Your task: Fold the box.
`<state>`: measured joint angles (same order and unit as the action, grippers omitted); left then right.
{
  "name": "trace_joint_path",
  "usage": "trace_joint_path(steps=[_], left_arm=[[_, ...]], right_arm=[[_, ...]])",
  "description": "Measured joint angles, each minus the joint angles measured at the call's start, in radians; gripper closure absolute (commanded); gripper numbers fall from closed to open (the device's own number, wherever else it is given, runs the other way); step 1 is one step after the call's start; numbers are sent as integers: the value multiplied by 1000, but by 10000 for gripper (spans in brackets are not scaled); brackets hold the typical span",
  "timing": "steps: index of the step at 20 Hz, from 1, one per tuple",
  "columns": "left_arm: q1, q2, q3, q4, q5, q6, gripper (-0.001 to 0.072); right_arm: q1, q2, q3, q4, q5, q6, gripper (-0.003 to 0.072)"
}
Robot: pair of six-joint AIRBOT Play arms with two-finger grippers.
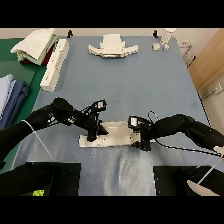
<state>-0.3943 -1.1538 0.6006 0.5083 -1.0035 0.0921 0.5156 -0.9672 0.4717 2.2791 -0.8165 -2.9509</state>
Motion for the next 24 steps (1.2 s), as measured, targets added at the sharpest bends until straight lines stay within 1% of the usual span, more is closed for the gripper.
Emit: trace_joint_path(steps=[7, 14, 24], left_arm=[[0, 0, 0, 0, 0, 0, 695], [0, 0, 0, 0, 0, 0, 695], [0, 0, 0, 1, -3, 0, 695]], right_arm=[[-10, -21, -3, 12, -11, -43, -28], [3, -58, 0, 21, 18, -50, -24], [23, -51, -9, 22, 2, -51, -21]])
